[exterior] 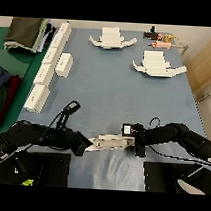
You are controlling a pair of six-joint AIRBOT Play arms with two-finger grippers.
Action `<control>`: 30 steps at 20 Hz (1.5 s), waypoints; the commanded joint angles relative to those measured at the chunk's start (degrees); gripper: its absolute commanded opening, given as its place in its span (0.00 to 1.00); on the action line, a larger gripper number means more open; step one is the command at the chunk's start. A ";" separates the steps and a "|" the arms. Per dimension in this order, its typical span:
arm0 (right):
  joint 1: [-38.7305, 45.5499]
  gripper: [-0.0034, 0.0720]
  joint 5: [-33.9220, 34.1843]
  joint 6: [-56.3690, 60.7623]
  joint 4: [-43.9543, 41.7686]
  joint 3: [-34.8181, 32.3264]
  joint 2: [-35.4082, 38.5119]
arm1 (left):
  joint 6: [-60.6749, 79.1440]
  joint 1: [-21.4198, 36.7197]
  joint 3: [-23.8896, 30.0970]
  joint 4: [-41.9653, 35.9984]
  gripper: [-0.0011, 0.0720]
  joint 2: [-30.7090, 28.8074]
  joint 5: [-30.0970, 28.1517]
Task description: Fold the box.
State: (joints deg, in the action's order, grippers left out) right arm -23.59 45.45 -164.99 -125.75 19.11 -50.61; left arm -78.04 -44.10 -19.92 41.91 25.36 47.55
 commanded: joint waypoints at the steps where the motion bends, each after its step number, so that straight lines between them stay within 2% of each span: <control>1: -0.07 0.61 0.04 0.02 -0.02 -0.02 -0.04 | -4.46 -1.27 -0.02 -11.61 0.03 5.86 -13.86; 4: -0.07 0.61 0.04 0.02 -0.02 -0.02 -0.04 | -4.44 -1.27 -0.11 -15.58 0.03 12.94 -20.02; 9: -0.07 0.61 0.04 0.02 -0.02 -0.02 -0.04 | -4.48 -1.25 -2.43 -16.37 0.03 20.92 -26.12; 19: -0.07 0.61 0.04 0.02 -0.02 -0.02 -0.04 | -5.57 -1.16 -2.69 -16.37 0.03 31.69 -27.69; 26: -0.07 0.61 0.04 0.02 -0.02 -0.02 -0.04 | -2.62 -1.16 -3.52 -16.20 0.03 31.67 -26.93; 28: -0.07 0.61 0.04 0.02 -0.02 -0.02 -0.04 | 3.21 -1.16 -5.40 -15.98 0.03 27.54 -24.30; 30: -0.07 0.61 0.04 0.02 -0.02 -0.02 -0.04 | 4.98 -1.14 -6.71 -11.61 0.03 21.20 -22.43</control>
State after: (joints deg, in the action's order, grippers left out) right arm -23.62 45.45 -165.05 -125.78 19.09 -50.65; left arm -77.49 -45.21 -24.99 26.92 52.05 22.65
